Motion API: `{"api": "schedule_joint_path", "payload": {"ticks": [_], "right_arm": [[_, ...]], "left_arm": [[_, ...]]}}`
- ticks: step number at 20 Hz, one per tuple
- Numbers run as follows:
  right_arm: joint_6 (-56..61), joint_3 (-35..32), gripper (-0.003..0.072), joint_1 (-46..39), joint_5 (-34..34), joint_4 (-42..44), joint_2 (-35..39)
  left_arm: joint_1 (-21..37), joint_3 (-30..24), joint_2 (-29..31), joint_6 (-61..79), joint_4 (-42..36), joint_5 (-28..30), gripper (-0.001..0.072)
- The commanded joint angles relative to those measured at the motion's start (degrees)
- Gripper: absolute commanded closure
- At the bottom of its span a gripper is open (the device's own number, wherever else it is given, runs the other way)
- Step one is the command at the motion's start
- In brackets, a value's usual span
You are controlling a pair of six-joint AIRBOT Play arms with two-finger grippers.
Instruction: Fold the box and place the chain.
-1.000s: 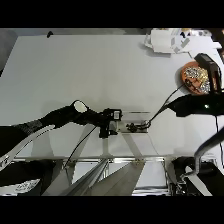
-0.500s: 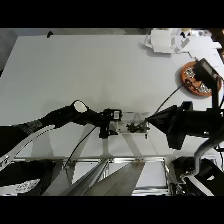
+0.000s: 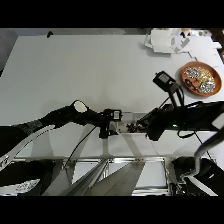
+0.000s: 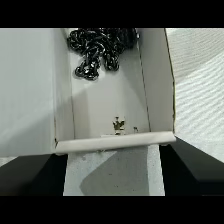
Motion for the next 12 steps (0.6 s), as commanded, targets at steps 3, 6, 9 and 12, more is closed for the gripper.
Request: {"api": "schedule_joint_path", "payload": {"ticks": [3,6,9,12], "right_arm": [[-1.68,-9.88,0.0667,0.17,-7.61,0.13,-5.09],[-4.07,-11.15,0.0623,0.17,-9.03,0.57,-7.26],[-6.54,-11.06,0.0456,0.15,-9.7,0.81,-6.97],[-14.25,-10.36,0.046,-2.86,-5.77,1.11,-0.96]], "left_arm": [[0.04,0.0,0.02,0.02,0.0,0.02,0.056],[0.04,0.0,0.02,0.02,0.0,0.02,0.056],[0.04,0.0,0.02,0.02,0.0,0.02,0.056],[0.04,0.0,0.02,0.02,0.0,0.02,0.056]]}}
